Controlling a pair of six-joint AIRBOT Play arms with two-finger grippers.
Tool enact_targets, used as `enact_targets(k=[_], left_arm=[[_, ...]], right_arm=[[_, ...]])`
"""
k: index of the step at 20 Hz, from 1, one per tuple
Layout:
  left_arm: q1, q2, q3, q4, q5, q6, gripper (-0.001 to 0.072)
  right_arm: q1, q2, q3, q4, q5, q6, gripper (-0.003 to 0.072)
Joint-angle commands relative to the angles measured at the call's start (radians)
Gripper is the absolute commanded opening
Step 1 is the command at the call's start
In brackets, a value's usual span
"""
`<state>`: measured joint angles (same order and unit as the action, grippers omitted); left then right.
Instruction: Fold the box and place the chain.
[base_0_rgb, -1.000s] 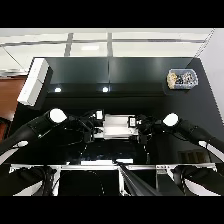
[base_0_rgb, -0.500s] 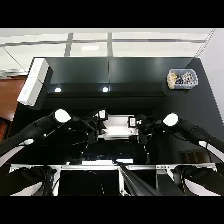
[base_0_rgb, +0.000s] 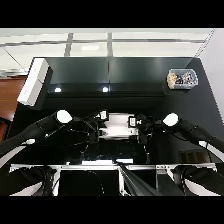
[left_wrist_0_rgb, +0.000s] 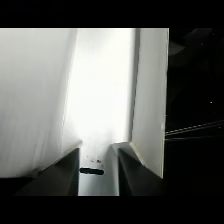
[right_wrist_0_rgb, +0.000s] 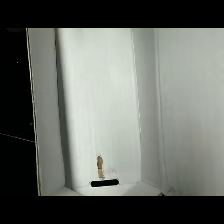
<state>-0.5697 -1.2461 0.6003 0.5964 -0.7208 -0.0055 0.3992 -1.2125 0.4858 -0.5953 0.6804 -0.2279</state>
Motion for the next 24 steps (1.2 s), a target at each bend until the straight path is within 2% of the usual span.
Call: enact_targets(k=[1,2,3,4,5,6,7,8,11,13,16,17,18,19,21,22,24], left_arm=[[-0.003,0.000,0.001,0.005,0.006,0.006,0.0340],[-0.003,0.000,0.001,0.005,0.007,0.006,0.0468],[-0.003,0.000,0.001,0.005,0.008,0.006,0.0627],[-0.002,0.001,0.002,0.007,0.008,0.005,0.0579],[0.000,0.006,0.008,0.024,0.006,-0.005,0.0325],[0.000,0.019,0.015,0.056,0.003,-0.026,0.0200],[0.002,0.041,0.025,0.095,-0.005,-0.084,0.0185],[0.010,0.072,0.039,0.151,-0.031,-0.136,0.0038],[0.067,0.214,0.063,0.402,-0.100,-0.330,0.0023],[0.145,0.308,0.063,0.560,-0.153,-0.500,0.0023],[0.324,0.365,0.055,0.703,-0.212,-1.039,0.0023],[0.400,0.359,0.041,0.704,-0.238,-1.247,0.0023],[0.477,0.344,0.020,0.649,-0.270,-1.412,0.0025],[0.547,0.322,0.003,0.541,-0.325,-1.417,0.0024],[0.660,0.263,-0.024,0.257,-0.450,-1.229,0.0025],[0.691,0.227,-0.034,0.158,-0.481,-1.153,0.0025],[0.693,0.149,-0.036,0.096,-0.465,-1.131,0.0022]], right_arm=[[0.000,0.000,-0.001,0.000,0.000,0.000,0.0095],[0.000,0.000,0.000,0.000,0.000,0.000,0.0094],[0.000,0.000,0.000,0.000,0.000,0.000,0.0095],[0.000,0.000,-0.001,0.000,0.000,0.000,0.0095],[0.000,0.000,-0.001,0.000,0.000,0.000,0.0094],[0.000,0.000,0.000,0.000,0.000,0.000,0.0095],[0.000,0.000,-0.001,0.000,0.000,0.000,0.0095],[0.000,0.000,0.000,0.000,0.000,0.000,0.0095],[0.000,0.000,0.000,0.000,0.000,0.000,0.0095],[0.000,0.000,0.000,0.000,0.000,0.000,0.0094],[0.000,0.000,0.000,0.000,0.000,0.000,0.0095],[0.000,0.000,0.000,0.000,0.000,0.000,0.0095],[0.000,0.000,-0.001,0.000,0.000,0.000,0.0095],[0.000,0.000,0.000,0.000,0.000,0.000,0.0095],[0.000,0.000,-0.001,0.000,0.000,0.000,0.0095],[0.000,0.000,-0.001,0.000,0.000,0.000,0.0095],[0.000,0.000,0.000,0.000,0.000,0.000,0.0095]])
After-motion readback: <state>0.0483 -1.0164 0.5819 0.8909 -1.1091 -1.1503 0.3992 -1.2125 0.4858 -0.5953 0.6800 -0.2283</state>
